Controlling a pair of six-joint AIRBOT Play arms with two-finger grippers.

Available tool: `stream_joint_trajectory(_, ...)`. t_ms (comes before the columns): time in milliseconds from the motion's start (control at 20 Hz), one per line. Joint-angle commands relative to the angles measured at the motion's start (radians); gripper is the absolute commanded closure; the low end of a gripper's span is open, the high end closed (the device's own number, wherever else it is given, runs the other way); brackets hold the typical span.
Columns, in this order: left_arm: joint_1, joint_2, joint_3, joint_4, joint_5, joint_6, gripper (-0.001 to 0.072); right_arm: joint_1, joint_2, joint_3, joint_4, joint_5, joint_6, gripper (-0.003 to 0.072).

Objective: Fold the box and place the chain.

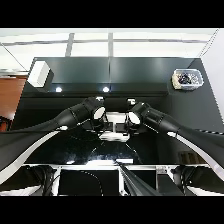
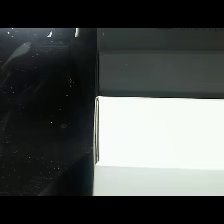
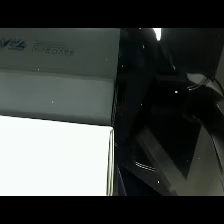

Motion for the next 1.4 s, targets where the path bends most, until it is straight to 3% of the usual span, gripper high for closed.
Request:
stream_joint_trajectory(0,0.000,0.000,0.000,0.000,-0.001,0.000,0.0679,0.000,-0.005,0.000,0.000,-0.004,0.002,0.0486)
stream_joint_trajectory(250,0.000,0.000,0.000,0.000,-0.001,0.000,0.0679,0.000,-0.006,0.000,-0.001,-0.006,0.003,0.0505)
stream_joint_trajectory(300,0.000,0.000,0.000,0.000,-0.001,0.000,0.0679,0.000,-0.006,0.000,-0.001,-0.008,0.002,0.0618)
stream_joint_trajectory(350,0.000,0.000,0.000,0.000,-0.001,0.000,0.0679,0.000,-0.006,0.000,-0.002,-0.010,0.003,0.0670)
stream_joint_trajectory(650,0.000,0.000,0.000,0.000,-0.001,0.000,0.0679,0.000,-0.006,0.000,-0.008,-0.021,0.018,0.0668)
stream_joint_trajectory(700,0.000,0.000,0.000,0.000,-0.001,0.000,0.0679,0.000,-0.005,0.000,-0.008,-0.022,0.018,0.0644)
stream_joint_trajectory(750,0.000,0.000,0.000,0.000,-0.001,0.000,0.0679,0.000,-0.005,0.000,-0.008,-0.022,0.018,0.0471)
stream_joint_trajectory(800,0.000,0.000,0.000,0.000,-0.001,0.000,0.0679,0.000,-0.003,0.000,-0.008,-0.018,0.017,0.0397)
stream_joint_trajectory(1050,0.000,0.000,0.000,0.000,-0.001,0.000,0.0679,-0.001,0.088,0.000,-0.022,0.016,-0.020,0.0398)
stream_joint_trajectory(1350,0.000,0.000,0.000,0.000,-0.001,0.000,0.0679,-0.008,0.356,0.000,-0.153,0.074,-0.019,0.0399)
